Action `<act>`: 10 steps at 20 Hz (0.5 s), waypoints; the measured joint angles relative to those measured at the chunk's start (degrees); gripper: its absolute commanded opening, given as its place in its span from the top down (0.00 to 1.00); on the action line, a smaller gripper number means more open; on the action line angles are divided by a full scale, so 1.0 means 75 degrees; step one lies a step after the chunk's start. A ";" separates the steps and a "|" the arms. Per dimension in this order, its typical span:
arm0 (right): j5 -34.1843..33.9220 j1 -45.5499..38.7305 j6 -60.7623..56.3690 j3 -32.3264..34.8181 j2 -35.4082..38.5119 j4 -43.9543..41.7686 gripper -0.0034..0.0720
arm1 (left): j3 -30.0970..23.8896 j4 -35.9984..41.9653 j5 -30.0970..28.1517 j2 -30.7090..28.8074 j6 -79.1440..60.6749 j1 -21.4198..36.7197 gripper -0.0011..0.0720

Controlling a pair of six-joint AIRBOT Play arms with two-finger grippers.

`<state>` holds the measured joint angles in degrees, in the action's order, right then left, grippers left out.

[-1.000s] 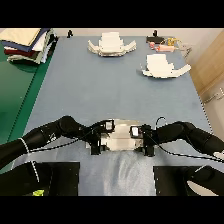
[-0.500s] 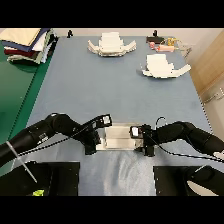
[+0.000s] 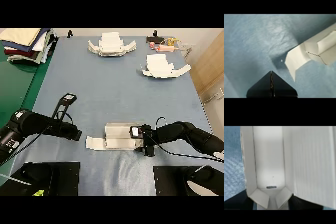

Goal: Fold the box.

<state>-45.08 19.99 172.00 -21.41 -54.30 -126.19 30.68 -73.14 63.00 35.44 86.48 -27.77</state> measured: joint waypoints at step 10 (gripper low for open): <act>0.0000 0.0000 -0.0003 0.0000 0.0000 0.0000 0.23 | -0.1177 0.2553 -0.1142 0.1288 -0.0347 -0.0379 0.96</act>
<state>-45.08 19.99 171.98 -21.41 -54.30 -126.19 21.85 -54.00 54.43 45.10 83.88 -30.61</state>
